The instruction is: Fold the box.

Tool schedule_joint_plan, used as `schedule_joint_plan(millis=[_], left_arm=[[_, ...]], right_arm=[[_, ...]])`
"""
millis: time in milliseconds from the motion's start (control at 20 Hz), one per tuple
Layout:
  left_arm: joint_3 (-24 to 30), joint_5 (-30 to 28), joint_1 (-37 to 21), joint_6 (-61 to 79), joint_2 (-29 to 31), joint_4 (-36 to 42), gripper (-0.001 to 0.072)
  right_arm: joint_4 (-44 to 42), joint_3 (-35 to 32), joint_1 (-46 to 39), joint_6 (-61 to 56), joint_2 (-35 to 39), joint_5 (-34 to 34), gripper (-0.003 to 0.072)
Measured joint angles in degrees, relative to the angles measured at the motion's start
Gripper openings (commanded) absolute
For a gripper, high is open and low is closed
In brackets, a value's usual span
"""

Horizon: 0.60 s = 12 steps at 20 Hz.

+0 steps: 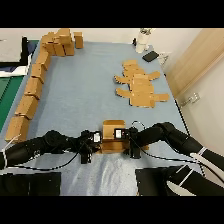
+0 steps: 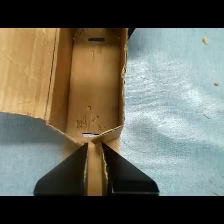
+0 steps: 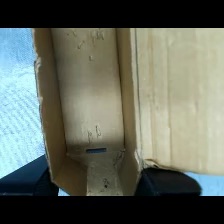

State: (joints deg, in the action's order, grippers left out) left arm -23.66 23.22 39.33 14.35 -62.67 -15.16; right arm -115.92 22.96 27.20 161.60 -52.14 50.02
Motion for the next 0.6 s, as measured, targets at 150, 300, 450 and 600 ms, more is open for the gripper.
schedule_joint_plan(millis=[150,300,450,600], left_arm=[[-0.5,-0.3,0.2,0.0,-0.8,0.2,0.0101],[-0.9,-0.3,0.3,-0.1,-1.6,0.3,0.0103],[-1.0,-0.1,0.3,-2.0,-1.7,0.0,0.0103],[-0.3,0.5,-0.2,-3.7,-0.5,-1.4,0.0105]], right_arm=[[0.0,0.0,0.0,0.0,0.0,0.0,0.0551],[0.0,0.0,0.0,0.0,0.0,0.0,0.0551],[0.0,0.0,0.0,0.0,0.0,0.0,0.0551],[0.0,0.0,0.0,0.0,0.0,0.0,0.0551]])
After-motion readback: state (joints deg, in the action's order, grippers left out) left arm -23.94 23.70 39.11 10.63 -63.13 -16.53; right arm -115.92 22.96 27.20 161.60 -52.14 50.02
